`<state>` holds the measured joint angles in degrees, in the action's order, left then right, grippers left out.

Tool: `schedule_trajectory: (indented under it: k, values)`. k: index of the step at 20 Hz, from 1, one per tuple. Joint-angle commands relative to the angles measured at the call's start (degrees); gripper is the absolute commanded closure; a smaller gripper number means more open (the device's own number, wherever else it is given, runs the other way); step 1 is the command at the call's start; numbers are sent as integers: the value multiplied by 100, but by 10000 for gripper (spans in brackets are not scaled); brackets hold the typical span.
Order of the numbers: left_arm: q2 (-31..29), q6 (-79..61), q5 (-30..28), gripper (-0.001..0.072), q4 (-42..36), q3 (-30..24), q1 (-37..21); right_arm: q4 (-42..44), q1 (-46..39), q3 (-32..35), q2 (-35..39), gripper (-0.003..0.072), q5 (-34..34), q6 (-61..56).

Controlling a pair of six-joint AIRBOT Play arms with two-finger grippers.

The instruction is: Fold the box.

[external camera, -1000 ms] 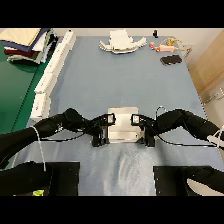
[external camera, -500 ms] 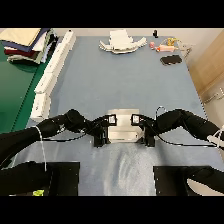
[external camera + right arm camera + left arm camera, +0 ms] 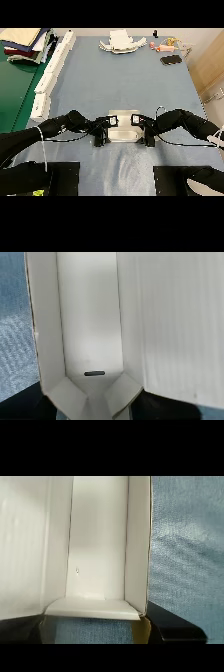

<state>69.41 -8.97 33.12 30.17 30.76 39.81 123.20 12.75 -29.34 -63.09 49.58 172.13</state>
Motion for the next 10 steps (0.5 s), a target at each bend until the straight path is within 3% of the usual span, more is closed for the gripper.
schedule_trajectory:
  k: [1, 5, 6, 10]
  values:
    - [15, -72, 170, 97, 11, 0, 22, 2, -2, 2, -4, 85, 0, -2]
    - [13, -72, 247, 85, 24, 0, 20, 2, -2, 2, -4, 85, 0, -2]
    - [13, -66, 240, 9, 26, 0, 20, 2, -2, 2, -4, 85, 0, -2]
    - [13, -63, 214, 9, 20, 2, 17, 2, -2, 2, -4, 85, 0, -2]
